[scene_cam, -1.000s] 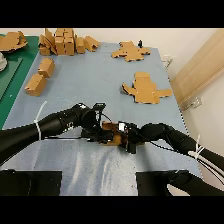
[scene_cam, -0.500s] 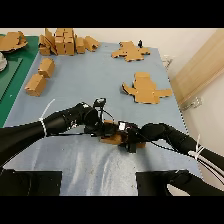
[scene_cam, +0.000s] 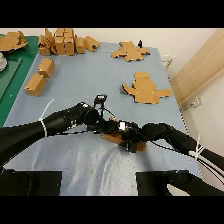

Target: Fold the box.

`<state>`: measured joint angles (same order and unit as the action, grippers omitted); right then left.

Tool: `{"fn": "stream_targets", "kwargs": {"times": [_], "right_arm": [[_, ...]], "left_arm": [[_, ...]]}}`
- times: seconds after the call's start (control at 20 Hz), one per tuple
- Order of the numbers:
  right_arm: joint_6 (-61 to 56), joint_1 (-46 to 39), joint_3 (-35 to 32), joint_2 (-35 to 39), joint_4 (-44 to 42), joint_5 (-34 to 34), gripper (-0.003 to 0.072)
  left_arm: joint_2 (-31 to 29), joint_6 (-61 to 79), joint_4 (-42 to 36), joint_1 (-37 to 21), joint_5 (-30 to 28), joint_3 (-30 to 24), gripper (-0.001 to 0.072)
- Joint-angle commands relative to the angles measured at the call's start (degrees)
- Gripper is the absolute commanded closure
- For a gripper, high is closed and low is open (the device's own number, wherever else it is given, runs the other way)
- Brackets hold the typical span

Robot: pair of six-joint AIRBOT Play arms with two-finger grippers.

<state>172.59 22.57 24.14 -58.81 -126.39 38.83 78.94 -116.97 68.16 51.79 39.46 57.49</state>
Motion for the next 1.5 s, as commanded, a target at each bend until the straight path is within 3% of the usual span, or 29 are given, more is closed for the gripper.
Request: {"fn": "stream_targets", "kwargs": {"times": [0.0, 0.15, 0.8, 1.15, 1.45], "right_arm": [[-0.1, 0.1, -0.1, 0.0, 0.0, 0.2, 0.0191], [-0.1, 0.1, 0.0, 0.0, 0.0, 0.2, 0.0191], [-0.1, 0.1, -0.1, 0.0, -0.1, 0.3, 0.0191], [-0.1, 0.1, 0.0, 0.0, -0.1, 1.8, 0.0191], [-0.1, 0.1, 0.0, 0.0, 0.0, 4.3, 0.0191]], "left_arm": [[0.3, 0.6, 1.1, -0.1, 8.0, 0.0, 0.0326], [0.3, 0.6, 1.9, -0.1, 12.2, 0.0, 0.0326], [0.3, 0.0, 3.3, -0.1, 9.4, 0.3, 0.0326], [3.5, 0.0, 6.0, 0.0, 14.9, 4.7, 0.0326], [4.2, 0.0, 6.9, 0.0, 15.8, 6.4, 0.0326]]}}
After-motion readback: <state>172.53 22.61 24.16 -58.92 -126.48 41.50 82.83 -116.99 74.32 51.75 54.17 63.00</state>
